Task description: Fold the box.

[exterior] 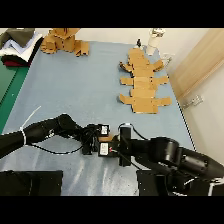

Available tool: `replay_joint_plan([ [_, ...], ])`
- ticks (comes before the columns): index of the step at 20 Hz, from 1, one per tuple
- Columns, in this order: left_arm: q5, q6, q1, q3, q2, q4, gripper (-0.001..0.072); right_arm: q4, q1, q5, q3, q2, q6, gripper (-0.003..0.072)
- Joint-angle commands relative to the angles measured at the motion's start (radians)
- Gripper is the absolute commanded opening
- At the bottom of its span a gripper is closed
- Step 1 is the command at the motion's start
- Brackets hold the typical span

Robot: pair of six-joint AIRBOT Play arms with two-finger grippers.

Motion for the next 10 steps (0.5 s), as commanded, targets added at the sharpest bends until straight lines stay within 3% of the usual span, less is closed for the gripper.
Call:
replay_joint_plan([
  [1,0.0,0.0,0.0,0.001,0.0,0.0,0.0292,-0.031,0.0,-0.125,0.056,0.118,0.159,0.0299],
  [3,0.0,0.0,0.0,0.001,0.0,0.0,0.0293,-0.07,-0.003,-0.197,0.063,0.195,0.457,0.0296],
  [4,0.0,0.0,0.0,0.001,0.0,0.0,0.0292,-0.105,-0.01,-0.266,0.062,0.217,0.677,0.018],
  [5,0.0,0.0,0.0,0.001,0.0,0.0,0.0293,-0.134,-0.021,-0.375,0.06,0.228,0.892,0.0004],
  [7,0.0,0.0,0.0,0.001,0.0,0.0,0.0292,-0.074,-0.054,-0.538,0.034,0.229,1.079,0.0004],
  [8,0.0,0.0,0.0,0.001,0.0,0.0,0.0292,0.022,-0.074,-0.525,0.006,0.229,1.132,0.0004],
  [10,0.0,0.0,0.0,0.001,0.0,0.0,0.0293,0.304,-0.104,-0.292,-0.085,0.226,1.198,0.0004],
])
